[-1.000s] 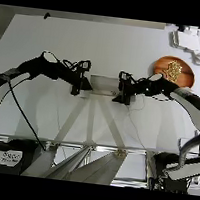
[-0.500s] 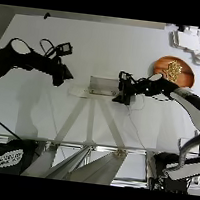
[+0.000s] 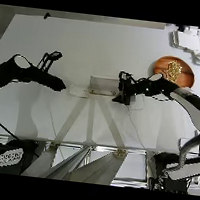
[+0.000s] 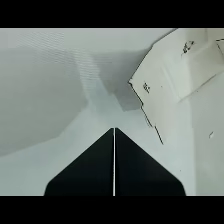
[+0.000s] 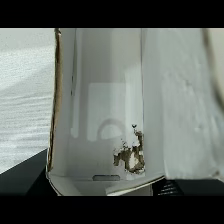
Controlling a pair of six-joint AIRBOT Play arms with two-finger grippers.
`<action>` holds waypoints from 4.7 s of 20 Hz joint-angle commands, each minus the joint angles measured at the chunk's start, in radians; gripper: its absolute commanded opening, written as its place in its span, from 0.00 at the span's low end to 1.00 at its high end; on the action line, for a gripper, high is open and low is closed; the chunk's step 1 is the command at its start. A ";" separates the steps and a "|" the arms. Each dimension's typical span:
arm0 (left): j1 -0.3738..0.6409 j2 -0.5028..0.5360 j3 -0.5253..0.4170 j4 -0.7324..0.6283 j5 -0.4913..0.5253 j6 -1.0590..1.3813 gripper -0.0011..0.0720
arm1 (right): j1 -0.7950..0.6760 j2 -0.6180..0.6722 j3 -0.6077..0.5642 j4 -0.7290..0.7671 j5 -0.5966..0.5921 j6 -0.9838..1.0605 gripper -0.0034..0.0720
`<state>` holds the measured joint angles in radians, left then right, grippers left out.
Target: Fold the box and place the chain.
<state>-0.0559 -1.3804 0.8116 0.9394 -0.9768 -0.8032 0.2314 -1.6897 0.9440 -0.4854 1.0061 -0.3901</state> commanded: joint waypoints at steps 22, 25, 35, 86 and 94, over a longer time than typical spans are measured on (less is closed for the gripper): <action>-0.133 -0.100 -0.013 -0.479 0.011 -0.002 0.41 | 0.000 0.000 0.000 0.000 0.000 0.000 0.76; -0.133 -0.100 -0.013 -0.484 -0.010 -0.001 0.42 | 0.000 0.000 0.001 0.000 0.000 0.000 0.76; -0.136 -0.100 -0.013 -0.538 0.013 -0.002 0.64 | 0.000 0.000 0.001 0.000 0.000 0.000 0.76; -0.417 -0.062 0.323 0.114 -0.258 -0.623 0.55 | 0.000 0.000 0.001 0.000 0.001 0.000 0.76; -0.110 -0.099 0.307 -0.141 -0.243 0.390 0.78 | 0.000 0.000 0.001 0.000 0.000 0.000 0.76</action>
<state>-0.2638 -1.4597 1.1259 0.9356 -1.2438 -0.8879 0.2314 -1.6901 0.9440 -0.4858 1.0061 -0.3897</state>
